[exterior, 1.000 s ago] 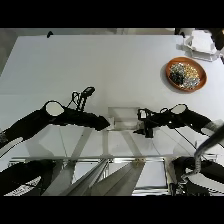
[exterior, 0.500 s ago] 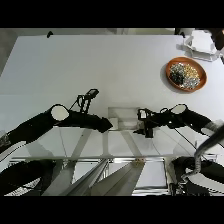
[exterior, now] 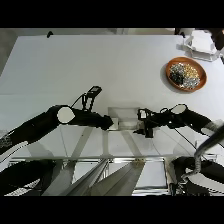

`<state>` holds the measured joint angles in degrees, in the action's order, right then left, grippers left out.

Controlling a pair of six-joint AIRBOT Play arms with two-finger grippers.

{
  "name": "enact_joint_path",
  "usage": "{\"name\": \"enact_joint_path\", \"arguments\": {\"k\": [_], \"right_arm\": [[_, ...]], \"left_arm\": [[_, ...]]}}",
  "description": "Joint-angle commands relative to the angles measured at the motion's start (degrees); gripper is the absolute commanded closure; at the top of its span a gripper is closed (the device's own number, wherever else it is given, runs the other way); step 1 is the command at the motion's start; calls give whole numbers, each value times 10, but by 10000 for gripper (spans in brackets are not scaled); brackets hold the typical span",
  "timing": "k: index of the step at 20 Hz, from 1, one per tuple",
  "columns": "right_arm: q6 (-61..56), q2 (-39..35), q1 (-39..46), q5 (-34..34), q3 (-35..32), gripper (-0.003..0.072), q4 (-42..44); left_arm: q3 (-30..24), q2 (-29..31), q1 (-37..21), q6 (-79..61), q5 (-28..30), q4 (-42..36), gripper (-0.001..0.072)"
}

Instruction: Fold the box and place the chain.

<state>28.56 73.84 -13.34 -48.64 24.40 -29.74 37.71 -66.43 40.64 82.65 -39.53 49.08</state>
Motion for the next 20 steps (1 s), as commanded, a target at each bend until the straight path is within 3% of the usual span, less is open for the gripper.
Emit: {"name": "enact_joint_path", "arguments": {"k": [1, 8, 20], "right_arm": [[0, 0, 0, 0, 0, 281, 0], [0, 0, 0, 0, 0, 281, 0], [0, 0, 0, 0, 0, 281, 0]], "left_arm": [[23, -8, 18, 84, -9, 76, 265], [78, -43, 41, 169, -59, 157, 266], [140, -104, 70, 240, -116, 178, 266]]}}
